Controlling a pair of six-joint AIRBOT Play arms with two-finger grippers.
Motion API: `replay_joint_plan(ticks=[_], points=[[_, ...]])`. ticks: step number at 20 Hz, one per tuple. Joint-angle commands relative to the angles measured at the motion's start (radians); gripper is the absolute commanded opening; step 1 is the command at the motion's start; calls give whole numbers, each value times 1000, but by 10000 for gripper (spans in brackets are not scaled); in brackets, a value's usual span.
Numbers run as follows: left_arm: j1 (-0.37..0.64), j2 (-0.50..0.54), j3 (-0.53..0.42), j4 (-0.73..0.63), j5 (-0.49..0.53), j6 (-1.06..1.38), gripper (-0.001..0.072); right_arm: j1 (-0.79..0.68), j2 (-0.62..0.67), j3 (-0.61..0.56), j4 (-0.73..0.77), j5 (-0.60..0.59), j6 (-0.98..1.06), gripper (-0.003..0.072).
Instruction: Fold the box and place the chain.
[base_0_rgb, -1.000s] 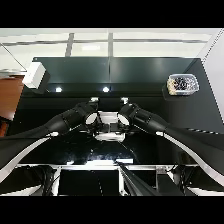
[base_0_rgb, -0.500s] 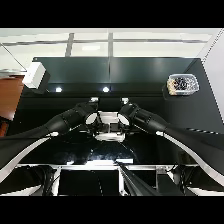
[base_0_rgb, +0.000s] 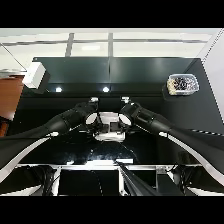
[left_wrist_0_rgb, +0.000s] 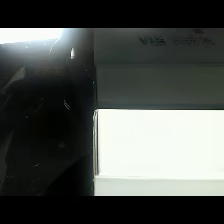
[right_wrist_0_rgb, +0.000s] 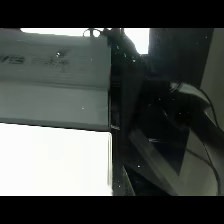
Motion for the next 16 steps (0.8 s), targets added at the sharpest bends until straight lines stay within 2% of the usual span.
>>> replay_joint_plan(ticks=[1, 4, 8, 11, 14, 15, 16], points=[[-1, 0, 0, 0, -9, 6, 28, -2, 54, 1, -33, 16, -19, 315], [-1, 0, 0, 0, -8, 6, 28, -14, 145, 1, -72, 51, -71, 315], [0, 0, 0, 0, -7, 6, 28, -59, 336, 1, -127, 61, -136, 314], [0, 0, 0, 0, 0, 6, 28, -125, 445, 1, -321, 103, -199, 313], [0, 0, 0, 3, 0, 6, 28, -273, 445, -11, -488, 142, -256, 331], [0, 0, 0, 3, 0, 6, 28, -352, 445, -18, -500, 104, -264, 566], [0, 0, 0, 3, 0, 6, 28, -431, 441, -20, -493, 52, -282, 684]])
